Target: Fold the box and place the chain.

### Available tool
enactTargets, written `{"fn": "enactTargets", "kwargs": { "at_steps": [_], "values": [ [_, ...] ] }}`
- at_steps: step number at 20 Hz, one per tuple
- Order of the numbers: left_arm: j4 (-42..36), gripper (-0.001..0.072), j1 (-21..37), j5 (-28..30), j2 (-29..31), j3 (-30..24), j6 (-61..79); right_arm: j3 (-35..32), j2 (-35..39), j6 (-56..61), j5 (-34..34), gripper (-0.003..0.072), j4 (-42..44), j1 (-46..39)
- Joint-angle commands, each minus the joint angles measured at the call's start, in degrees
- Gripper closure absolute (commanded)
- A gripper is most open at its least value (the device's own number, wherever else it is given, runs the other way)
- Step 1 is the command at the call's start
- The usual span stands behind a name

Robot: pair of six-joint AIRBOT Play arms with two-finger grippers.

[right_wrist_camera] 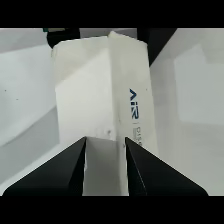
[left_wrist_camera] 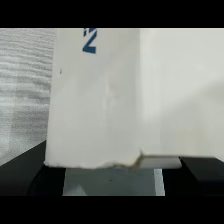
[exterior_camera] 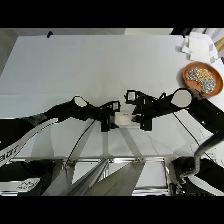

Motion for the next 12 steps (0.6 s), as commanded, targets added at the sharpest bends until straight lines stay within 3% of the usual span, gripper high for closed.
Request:
{"fn": "enactTargets", "kwargs": {
  "at_steps": [1, 6, 8, 12],
  "values": [
    [0.02, 0.0388, 0.02, 0.00, 0.04, 0.00, 0.02, -0.24, 0.13, -0.02, -1.97, 0.0429, -2.40, 0.15],
    [0.02, 0.0388, 0.02, 0.00, 0.04, 0.00, 0.02, -1.92, 0.13, -0.04, -3.06, 0.0436, -3.23, 0.44],
    [0.02, 0.0388, 0.02, 0.02, 0.04, 0.00, 0.02, -2.01, 0.13, -0.04, -3.23, 0.0492, -4.63, 1.53],
    [0.02, 0.0388, 0.02, 0.02, 0.04, 0.00, 0.02, -1.99, 0.15, -0.04, -3.76, 0.0504, -3.34, 3.26]
  ]
}}
